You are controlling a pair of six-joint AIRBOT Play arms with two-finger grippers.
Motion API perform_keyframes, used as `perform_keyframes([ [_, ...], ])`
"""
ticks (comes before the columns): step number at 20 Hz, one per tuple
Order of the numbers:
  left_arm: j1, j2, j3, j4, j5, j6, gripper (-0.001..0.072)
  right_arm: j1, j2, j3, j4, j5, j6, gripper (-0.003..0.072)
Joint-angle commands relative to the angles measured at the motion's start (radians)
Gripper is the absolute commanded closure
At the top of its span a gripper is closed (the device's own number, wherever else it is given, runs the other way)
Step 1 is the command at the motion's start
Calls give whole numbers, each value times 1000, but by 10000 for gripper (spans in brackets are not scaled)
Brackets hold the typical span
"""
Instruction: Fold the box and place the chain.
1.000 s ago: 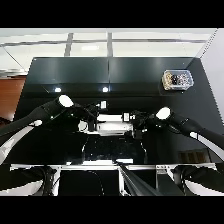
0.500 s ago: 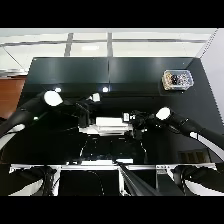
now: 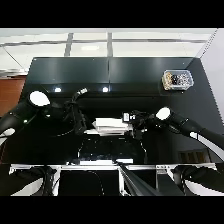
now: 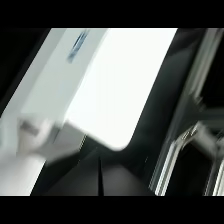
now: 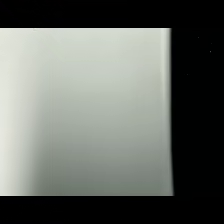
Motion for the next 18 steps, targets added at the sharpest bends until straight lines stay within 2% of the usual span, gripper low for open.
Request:
perform_keyframes([
  [1,-11,-76,-20,-350,186,140,684,1,-1,1,0,0,0,556],
  [3,-11,-108,-20,-386,339,166,685,1,-1,1,0,0,0,556],
  [6,-13,-176,-20,-375,421,167,685,1,-1,1,0,0,0,556],
  [10,-16,-272,-20,-368,381,160,686,1,-1,1,1,0,1,556],
  [12,-29,-287,-19,-364,381,161,686,1,-1,1,1,0,1,556],
  [15,-33,-285,-7,-334,348,161,686,1,-1,1,1,0,1,556],
  [18,-3,-226,66,-315,258,161,687,1,-1,1,1,0,1,556],
])
